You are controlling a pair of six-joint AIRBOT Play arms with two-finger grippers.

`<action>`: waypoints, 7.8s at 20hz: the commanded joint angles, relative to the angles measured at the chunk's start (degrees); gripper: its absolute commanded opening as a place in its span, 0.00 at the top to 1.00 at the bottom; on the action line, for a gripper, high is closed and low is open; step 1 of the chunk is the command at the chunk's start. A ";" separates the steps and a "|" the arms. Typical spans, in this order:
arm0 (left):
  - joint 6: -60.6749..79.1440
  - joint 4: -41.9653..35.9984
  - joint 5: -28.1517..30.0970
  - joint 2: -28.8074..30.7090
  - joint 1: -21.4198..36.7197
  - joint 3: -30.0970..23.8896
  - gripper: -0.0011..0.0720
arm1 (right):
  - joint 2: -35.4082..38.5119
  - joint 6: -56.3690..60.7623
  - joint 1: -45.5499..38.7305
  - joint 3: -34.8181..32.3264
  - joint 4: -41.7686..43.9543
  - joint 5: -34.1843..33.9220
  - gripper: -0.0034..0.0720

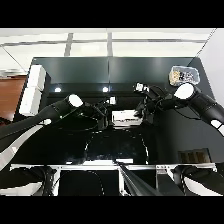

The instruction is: Fold the box and place the chain.

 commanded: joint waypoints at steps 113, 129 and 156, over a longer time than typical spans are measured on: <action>1.53 -7.10 -2.71 1.68 -2.29 7.21 0.01 | 9.75 33.55 -33.05 -2.95 8.24 20.63 0.94; -3.93 -6.05 -9.84 -12.72 -4.07 19.47 0.02 | 9.73 33.51 -33.05 -2.95 8.22 20.20 0.94; -3.37 6.64 -5.57 -12.90 -9.77 20.76 0.02 | 9.73 33.53 -33.05 -2.95 8.20 18.27 0.94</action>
